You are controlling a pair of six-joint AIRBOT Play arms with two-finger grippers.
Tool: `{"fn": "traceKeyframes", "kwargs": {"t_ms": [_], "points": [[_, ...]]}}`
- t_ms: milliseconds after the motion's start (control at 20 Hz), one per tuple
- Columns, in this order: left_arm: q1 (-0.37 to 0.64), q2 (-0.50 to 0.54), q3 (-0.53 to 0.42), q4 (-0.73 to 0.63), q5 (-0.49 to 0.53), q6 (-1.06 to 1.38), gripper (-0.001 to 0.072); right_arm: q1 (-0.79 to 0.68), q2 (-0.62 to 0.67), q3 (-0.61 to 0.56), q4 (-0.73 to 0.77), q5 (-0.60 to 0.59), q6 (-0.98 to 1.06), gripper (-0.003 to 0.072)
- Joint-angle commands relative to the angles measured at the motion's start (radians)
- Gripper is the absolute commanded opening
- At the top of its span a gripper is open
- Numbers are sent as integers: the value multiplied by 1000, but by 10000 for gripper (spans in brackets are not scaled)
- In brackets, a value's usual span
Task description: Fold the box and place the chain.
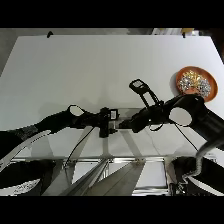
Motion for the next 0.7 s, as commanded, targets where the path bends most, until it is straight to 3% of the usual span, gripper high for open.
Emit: {"fn": "traceKeyframes", "kwargs": {"t_ms": [0,200,350,400,500,650], "points": [[0,1,1,0,0,0,363,1,-10,62,-47,102,-15,208],[0,1,1,0,0,0,363,-98,-10,176,-107,204,-14,206],[0,1,0,0,0,0,363,-257,-18,183,-155,220,-14,199],[0,1,0,0,0,0,363,-317,-30,182,-175,227,-14,179],[0,1,1,0,0,0,363,-422,-65,176,-204,225,-15,68],[0,0,0,0,0,0,363,-531,-145,150,-225,180,-15,60]]}}
